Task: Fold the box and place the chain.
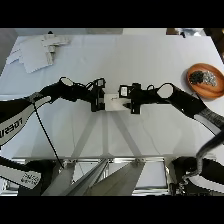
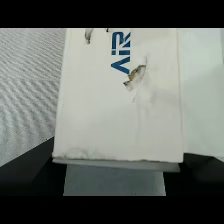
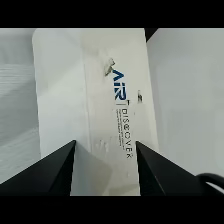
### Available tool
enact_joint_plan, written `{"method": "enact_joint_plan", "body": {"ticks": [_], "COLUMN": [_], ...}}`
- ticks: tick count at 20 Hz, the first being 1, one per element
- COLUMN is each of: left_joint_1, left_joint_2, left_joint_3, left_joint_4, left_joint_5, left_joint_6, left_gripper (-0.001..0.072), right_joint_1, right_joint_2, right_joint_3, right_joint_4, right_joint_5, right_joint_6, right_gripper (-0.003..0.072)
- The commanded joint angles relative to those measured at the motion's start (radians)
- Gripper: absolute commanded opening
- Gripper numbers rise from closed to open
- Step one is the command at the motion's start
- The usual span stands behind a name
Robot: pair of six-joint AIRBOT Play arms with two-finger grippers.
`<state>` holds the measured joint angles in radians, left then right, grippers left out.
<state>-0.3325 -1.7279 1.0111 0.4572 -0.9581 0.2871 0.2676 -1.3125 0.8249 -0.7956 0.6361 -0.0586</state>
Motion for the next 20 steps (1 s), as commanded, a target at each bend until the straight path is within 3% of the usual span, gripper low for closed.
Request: {"method": "enact_joint_plan", "body": {"ticks": [1,6,10,16,20], "left_joint_1": [0.0,0.0,0.0,0.0,0.0], "left_joint_2": [0.0,0.0,0.0,0.0,0.0], "left_joint_3": [0.0,0.0,0.0,0.0,0.0], "left_joint_4": [0.0,0.0,0.0,0.0,0.0], "left_joint_5": [0.0,0.0,0.0,0.0,0.0], "left_joint_6": [0.001,0.001,0.001,0.001,0.001], "left_gripper": [0.0276,0.0276,0.0276,0.0276,0.0276], "right_joint_1": [0.001,0.001,0.029,0.074,0.074], "right_joint_2": [-0.003,-0.004,-0.004,-0.004,-0.004], "right_joint_3": [0.0,0.0,0.0,-0.002,-0.002], "right_joint_4": [-0.05,-0.064,-0.072,-0.069,-0.074], "right_joint_5": [-0.027,-0.015,0.106,-0.129,-0.141], "right_joint_6": [0.04,0.062,0.061,0.061,0.061], "right_gripper": [0.0398,0.0399,0.0399,0.044,0.0426]}}
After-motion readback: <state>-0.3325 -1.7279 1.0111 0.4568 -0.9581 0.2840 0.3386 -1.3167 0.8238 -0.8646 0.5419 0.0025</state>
